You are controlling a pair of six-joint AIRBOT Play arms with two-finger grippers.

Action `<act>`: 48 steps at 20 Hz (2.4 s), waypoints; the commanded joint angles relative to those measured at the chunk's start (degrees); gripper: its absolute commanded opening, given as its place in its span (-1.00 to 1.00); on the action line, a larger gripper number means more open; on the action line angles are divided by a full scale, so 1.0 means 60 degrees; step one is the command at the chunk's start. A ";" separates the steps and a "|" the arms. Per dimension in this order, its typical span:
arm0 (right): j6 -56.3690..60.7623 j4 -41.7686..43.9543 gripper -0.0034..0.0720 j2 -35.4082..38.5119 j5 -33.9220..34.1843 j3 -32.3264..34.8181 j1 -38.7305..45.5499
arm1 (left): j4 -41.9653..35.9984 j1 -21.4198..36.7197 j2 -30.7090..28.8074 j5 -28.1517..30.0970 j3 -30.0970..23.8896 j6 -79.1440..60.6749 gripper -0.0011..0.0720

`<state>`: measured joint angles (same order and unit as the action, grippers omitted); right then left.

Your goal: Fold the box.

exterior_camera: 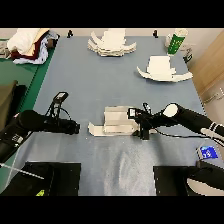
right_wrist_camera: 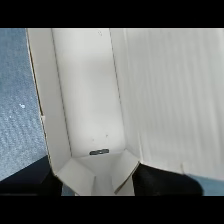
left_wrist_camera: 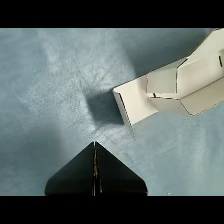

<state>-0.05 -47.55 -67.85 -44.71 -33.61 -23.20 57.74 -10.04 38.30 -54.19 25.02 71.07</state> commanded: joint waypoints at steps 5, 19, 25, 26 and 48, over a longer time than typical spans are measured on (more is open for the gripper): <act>0.0000 -0.0004 0.49 0.0000 -0.0004 -0.0004 -0.0004 | -0.3388 0.0131 0.2528 0.0852 -0.0557 -0.0809 -0.93; 0.0000 0.0000 0.49 0.0000 -0.0004 -0.0004 -0.0004 | -0.4484 -0.1297 0.4018 0.0612 0.1024 -0.1421 -0.93; 0.0000 0.0000 0.49 0.0000 -0.0004 -0.0004 -0.0004 | -0.4594 -0.1308 0.4029 0.0430 0.1129 -0.1129 0.20; 0.0000 0.0000 0.49 0.0000 -0.0004 -0.0004 -0.0004 | -0.4634 -0.1304 0.4029 0.0463 0.1129 -0.1129 0.20; 0.0000 0.0000 0.49 0.0000 -0.0007 -0.0004 -0.0004 | -0.4550 -0.2135 0.4659 0.0361 0.1854 -0.0197 0.20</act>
<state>-0.08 -47.57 -67.85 -44.73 -33.61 -23.20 33.10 -20.34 64.34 -52.53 35.94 71.02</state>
